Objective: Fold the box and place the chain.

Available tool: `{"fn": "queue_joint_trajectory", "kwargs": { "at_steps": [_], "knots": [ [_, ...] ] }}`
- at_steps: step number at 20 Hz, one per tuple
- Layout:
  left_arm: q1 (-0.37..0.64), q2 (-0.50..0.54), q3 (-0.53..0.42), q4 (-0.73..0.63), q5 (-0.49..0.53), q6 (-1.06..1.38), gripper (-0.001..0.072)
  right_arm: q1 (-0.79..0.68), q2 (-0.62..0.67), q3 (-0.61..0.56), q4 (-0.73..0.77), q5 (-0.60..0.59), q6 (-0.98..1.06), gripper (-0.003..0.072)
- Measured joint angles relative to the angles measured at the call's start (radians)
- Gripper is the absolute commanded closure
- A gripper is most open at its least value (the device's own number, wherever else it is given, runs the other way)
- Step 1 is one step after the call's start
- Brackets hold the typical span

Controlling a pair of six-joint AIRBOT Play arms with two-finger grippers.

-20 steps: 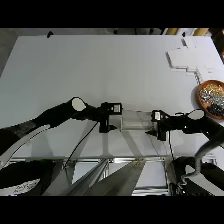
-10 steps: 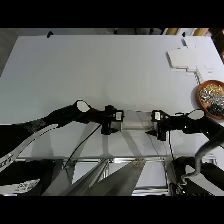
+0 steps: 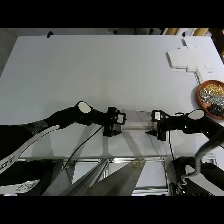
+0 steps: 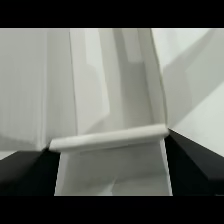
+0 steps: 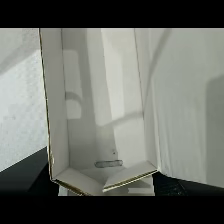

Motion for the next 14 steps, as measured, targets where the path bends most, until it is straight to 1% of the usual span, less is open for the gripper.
{"fn": "queue_joint_trajectory", "kwargs": {
  "at_steps": [14],
  "knots": [
    [-0.011,-0.031,0.0,-0.075,-0.015,-0.003,0.0015,0.0,0.0,0.0,0.0,0.0,0.0,0.0368]
  ]
}}
